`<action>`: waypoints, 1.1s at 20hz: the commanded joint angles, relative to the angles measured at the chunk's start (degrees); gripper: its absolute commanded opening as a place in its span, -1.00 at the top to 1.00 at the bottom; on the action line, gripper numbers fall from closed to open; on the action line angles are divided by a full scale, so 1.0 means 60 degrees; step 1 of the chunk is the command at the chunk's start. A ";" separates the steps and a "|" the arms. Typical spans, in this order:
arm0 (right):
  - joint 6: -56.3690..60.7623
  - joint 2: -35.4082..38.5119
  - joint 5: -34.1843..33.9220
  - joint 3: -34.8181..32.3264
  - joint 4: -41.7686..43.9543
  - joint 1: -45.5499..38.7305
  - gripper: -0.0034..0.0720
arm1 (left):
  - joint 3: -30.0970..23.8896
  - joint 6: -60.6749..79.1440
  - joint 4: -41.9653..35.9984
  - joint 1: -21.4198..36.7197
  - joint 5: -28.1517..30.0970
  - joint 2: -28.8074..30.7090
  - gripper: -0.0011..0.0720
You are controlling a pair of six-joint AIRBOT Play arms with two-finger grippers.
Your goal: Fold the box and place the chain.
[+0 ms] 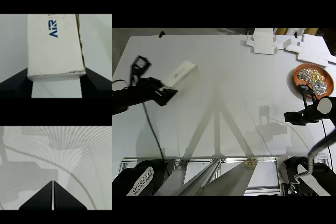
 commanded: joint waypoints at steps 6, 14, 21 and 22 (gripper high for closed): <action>0.0000 0.0007 -0.0007 -0.0004 0.0007 -0.0004 0.85 | -0.0514 -0.2820 0.2138 0.2878 0.0448 -0.0692 0.23; 0.0000 0.0007 -0.0007 -0.0004 0.0007 -0.0004 0.85 | -0.0630 -0.3934 0.2834 0.2856 0.0200 -0.1763 -0.93; 0.0000 0.0007 -0.0007 -0.0004 0.0007 0.0000 0.85 | -0.0630 -0.3931 0.2925 0.2852 -0.0346 -0.0812 -0.93; 0.0000 0.0007 -0.0007 -0.0004 0.0007 -0.0004 0.85 | -0.0630 -0.3931 0.2922 0.2852 -0.0277 -0.0390 -0.93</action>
